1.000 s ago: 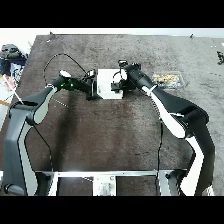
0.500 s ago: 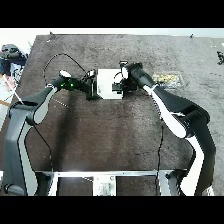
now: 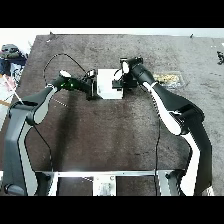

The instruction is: Fold the box and place the chain.

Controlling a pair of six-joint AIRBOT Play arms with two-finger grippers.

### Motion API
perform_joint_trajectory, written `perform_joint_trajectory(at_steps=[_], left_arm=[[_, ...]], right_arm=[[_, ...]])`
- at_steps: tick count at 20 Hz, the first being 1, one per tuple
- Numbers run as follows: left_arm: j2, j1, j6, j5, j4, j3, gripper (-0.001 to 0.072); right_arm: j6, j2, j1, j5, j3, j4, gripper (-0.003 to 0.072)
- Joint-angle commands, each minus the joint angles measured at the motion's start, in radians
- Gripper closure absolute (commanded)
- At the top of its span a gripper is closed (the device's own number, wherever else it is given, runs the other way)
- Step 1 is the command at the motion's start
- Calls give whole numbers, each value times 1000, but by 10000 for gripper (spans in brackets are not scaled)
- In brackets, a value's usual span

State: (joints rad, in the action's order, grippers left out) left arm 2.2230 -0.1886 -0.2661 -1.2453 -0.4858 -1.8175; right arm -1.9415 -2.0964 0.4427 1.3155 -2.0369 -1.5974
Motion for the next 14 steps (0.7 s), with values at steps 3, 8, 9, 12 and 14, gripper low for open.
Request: perform_joint_trajectory(at_steps=[3, 8, 9, 12, 14], left_arm=[[0, 1, -1, 0, 0, 0, 263], [0, 1, -1, 0, 0, 0, 262], [0, 1, -1, 0, 0, 0, 262], [0, 1, -1, 0, 0, 0, 263], [0, 1, -1, 0, 0, 0, 262]], right_arm=[[11, -15, -3, 6, -11, 3, 405], [11, -33, 0, -10, -12, -17, 476], [11, -34, 5, -11, -12, -37, 476], [11, -36, 12, -6, -11, -58, 515], [6, -36, 12, -11, -11, -64, 620]])
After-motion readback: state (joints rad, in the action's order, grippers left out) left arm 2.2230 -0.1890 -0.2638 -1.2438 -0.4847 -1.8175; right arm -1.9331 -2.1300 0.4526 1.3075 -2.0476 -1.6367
